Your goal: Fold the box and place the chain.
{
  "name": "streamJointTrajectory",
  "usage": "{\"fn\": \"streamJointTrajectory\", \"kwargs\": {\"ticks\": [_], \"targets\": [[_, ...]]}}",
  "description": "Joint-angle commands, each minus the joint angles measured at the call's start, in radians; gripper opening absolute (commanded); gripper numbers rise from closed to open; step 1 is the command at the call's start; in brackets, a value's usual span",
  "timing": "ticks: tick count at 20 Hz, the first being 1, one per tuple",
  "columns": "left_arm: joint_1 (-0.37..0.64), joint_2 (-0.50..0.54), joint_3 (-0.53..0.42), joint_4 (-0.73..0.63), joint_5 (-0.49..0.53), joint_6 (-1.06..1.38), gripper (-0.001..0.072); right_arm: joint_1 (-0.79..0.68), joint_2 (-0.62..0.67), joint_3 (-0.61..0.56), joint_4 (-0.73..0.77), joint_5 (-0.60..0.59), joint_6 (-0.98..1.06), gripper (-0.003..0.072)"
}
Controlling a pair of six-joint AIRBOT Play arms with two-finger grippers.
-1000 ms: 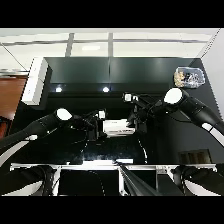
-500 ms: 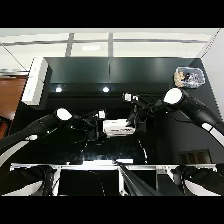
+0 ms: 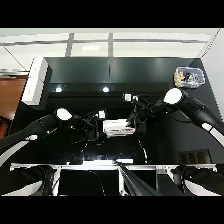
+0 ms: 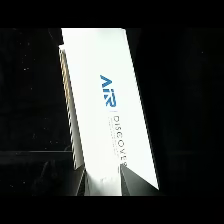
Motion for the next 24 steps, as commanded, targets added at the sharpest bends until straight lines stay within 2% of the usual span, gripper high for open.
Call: {"fn": "streamJointTrajectory", "kwargs": {"ticks": [1,7,8,9,20,24], "targets": [[0.0,0.0,0.0,0.0,0.0,0.0,0.0348,0.001,-0.001,-0.018,0.0,0.002,0.0,0.0243],[0.0,0.0,0.0,0.0,0.0,0.0,0.0348,0.001,-0.001,-0.032,0.001,0.002,0.001,0.0246],[0.0,0.0,0.0,0.0,0.0,0.0,0.0348,0.001,-0.001,-0.032,0.004,0.002,0.007,0.0309],[0.0,0.0,0.0,0.0,0.0,0.0,0.0348,0.001,-0.001,-0.032,0.005,0.001,0.015,0.0324],[0.0,0.0,0.0,0.0,0.0,0.0,0.0348,0.001,0.0,-0.056,0.04,-0.025,0.042,0.0323],[0.0,0.0,0.0,0.0,0.0,0.0,0.0348,-0.008,0.024,-0.004,0.063,0.027,0.123,0.0323]]}}
